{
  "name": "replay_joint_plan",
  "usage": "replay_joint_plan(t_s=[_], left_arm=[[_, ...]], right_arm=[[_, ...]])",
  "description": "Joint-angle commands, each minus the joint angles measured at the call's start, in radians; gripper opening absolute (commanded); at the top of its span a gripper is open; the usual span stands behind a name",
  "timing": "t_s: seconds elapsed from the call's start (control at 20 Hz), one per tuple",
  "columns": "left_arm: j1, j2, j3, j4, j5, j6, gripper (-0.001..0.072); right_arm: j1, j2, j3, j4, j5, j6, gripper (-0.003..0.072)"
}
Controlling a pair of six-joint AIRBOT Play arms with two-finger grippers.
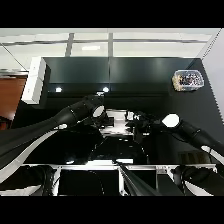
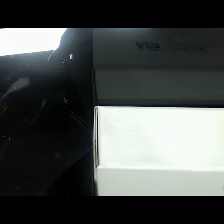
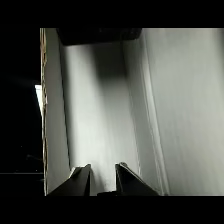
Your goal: Fold the box and place the chain.
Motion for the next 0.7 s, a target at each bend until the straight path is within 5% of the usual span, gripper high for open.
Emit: replay_joint_plan(t_s=[0.0, 0.05, 0.1, 0.2, 0.25, 0.35, 0.5, 0.65], left_arm=[[0.001, 0.0, 0.001, -0.003, 0.002, -0.001, 0.0029], [0.0, 0.0, 0.001, -0.003, 0.003, -0.001, 0.0029], [0.0, 0.0, 0.001, -0.003, 0.003, -0.001, 0.0029], [0.001, 0.0, 0.001, -0.003, 0.003, -0.001, 0.0029], [0.001, 0.0, 0.001, -0.003, 0.003, -0.001, 0.0029], [0.001, 0.0, 0.001, -0.003, 0.003, -0.001, 0.0029], [0.001, 0.0, 0.001, -0.003, 0.002, -0.001, 0.0029], [0.001, 0.0, 0.001, -0.003, 0.003, -0.001, 0.0029]], right_arm=[[0.018, -0.029, 0.0, 0.086, -0.032, 0.033, 0.0084], [0.018, -0.029, 0.0, 0.079, -0.033, 0.045, 0.0183], [0.018, -0.028, 0.0, 0.079, -0.033, 0.045, 0.0372], [0.018, -0.029, 0.0, 0.079, -0.034, 0.071, 0.0197], [0.018, -0.028, 0.0, 0.079, -0.04, 0.083, 0.0337], [0.013, -0.024, 0.0, 0.077, -0.042, 0.124, 0.0018], [-0.056, 0.047, 0.016, 0.017, 0.024, 0.391, 0.0015], [-0.237, 0.192, 0.068, -0.244, 0.25, 0.813, 0.0016]])
